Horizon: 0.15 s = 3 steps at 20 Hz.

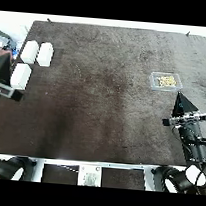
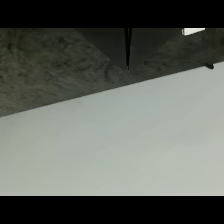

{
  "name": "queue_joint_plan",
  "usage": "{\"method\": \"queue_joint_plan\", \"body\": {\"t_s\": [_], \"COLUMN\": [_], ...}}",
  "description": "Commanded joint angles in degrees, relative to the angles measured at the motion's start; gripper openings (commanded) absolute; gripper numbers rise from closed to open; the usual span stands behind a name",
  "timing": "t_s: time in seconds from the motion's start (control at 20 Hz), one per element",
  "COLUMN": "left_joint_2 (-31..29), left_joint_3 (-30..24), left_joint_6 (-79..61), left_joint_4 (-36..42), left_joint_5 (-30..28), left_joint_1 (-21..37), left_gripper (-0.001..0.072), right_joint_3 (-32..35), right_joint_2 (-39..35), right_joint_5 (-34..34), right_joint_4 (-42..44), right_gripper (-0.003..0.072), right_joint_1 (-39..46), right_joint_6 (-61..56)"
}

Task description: Fold the box and place the chain.

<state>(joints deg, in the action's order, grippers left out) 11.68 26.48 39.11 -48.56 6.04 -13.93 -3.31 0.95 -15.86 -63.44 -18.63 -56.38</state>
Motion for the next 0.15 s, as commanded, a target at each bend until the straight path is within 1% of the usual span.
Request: {"method": "queue_joint_plan", "body": {"t_s": [0.0, 0.1], "left_joint_2": [4.2, 6.3], "left_joint_3": [-1.0, -1.0], "left_joint_6": [0.3, 0.3], "left_joint_4": [0.0, 0.0], "left_joint_5": [-0.5, -0.5], "left_joint_1": [-0.1, -0.1], "left_gripper": [0.0012, 0.0012], "right_joint_3": [0.6, 0.6], "right_joint_2": [-0.3, -0.3], "right_joint_5": [-5.6, -10.2], "right_joint_4": [0.0, 0.0], "right_gripper": [0.0008, 0.0008], "right_joint_1": [0.0, 0.0], "right_joint_6": [0.0, 0.0]}}
